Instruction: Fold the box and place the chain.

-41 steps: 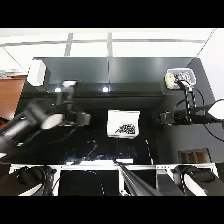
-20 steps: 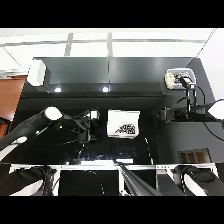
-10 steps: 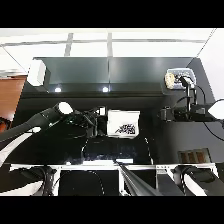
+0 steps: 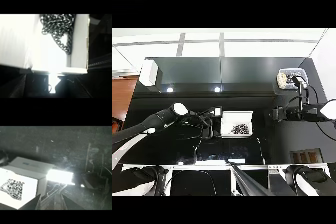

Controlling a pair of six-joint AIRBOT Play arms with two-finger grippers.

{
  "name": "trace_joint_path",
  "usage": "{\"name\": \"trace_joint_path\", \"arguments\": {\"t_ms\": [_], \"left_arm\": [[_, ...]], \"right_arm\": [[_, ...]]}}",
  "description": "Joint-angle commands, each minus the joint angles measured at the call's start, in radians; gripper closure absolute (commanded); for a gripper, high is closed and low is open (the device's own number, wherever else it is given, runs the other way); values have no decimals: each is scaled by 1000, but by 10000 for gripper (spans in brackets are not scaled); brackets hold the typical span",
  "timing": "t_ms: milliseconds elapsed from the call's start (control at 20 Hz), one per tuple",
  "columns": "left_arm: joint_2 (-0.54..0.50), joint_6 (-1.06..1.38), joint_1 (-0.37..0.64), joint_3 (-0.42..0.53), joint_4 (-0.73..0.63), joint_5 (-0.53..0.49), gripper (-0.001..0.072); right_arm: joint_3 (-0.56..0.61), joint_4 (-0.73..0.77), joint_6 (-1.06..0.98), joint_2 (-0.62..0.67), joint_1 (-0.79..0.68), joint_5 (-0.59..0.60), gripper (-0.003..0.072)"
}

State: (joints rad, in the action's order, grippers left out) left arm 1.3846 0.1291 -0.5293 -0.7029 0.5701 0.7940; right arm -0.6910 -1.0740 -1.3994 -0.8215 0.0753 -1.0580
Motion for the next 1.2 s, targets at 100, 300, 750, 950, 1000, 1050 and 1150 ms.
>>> {"name": "trace_joint_path", "arguments": {"t_ms": [100,300,750,950,1000,1050,1150], "left_arm": [[21,21,-37,-1,-7,-26,-4],[22,20,-37,-1,-7,-24,-4],[21,-6,-36,-2,-33,2,-4],[21,31,-37,-2,-77,-9,-4],[21,62,-37,-2,-78,-9,-4],[21,90,-37,-2,-81,-8,-4],[21,92,-37,-2,-82,-9,-2]], "right_arm": [[0,0,0,0,0,1,375],[0,0,0,0,0,0,375],[0,0,0,0,0,0,375],[0,0,0,0,0,0,375],[0,0,0,0,0,0,375],[0,0,0,0,0,0,375],[0,0,0,0,0,0,375]]}}
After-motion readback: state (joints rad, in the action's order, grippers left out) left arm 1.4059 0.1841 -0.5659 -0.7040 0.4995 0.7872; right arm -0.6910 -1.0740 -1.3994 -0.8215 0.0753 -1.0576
